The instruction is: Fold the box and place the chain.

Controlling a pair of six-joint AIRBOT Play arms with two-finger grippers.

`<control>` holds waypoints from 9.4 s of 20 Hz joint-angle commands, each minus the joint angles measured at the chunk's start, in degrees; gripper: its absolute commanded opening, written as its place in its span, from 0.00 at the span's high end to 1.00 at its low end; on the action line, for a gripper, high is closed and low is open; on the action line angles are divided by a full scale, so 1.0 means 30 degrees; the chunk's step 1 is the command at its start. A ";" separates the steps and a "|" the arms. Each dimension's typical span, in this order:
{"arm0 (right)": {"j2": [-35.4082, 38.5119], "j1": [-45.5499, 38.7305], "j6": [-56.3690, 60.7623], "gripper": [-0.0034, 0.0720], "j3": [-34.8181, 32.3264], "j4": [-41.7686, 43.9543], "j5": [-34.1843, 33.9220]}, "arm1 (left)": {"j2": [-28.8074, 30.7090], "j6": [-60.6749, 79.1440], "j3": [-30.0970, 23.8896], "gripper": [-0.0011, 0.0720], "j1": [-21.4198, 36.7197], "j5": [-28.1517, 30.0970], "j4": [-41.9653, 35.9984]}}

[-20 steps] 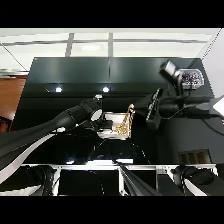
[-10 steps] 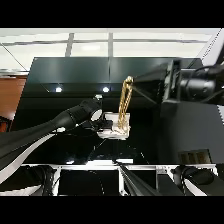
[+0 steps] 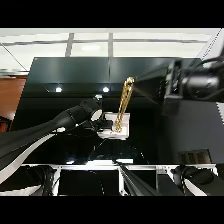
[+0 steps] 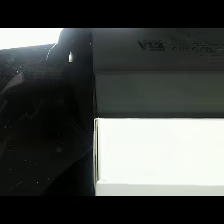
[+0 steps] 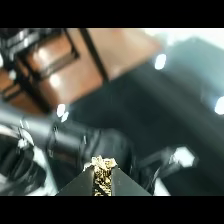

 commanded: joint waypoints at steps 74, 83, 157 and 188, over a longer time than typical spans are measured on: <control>-0.2076 -0.3920 0.3555 0.55 -0.8867 -0.5952 0.0656 | 0.3133 4.7808 -0.7410 0.01 0.8393 0.4881 -1.6903; -0.2076 -0.3927 0.3548 0.55 -0.9114 -0.6003 0.0423 | 0.2696 4.7925 -0.7140 0.02 0.8386 0.4167 -1.7595; -0.7555 0.1676 -1.5059 0.63 -0.6892 -0.3621 -0.3781 | 0.2579 4.8450 -0.7140 0.44 0.7351 0.6018 -1.8841; -0.7264 0.1668 -1.3872 0.52 -0.7155 -0.3949 -0.3147 | 0.2579 4.8450 -0.7140 0.44 0.7351 0.6025 -1.8841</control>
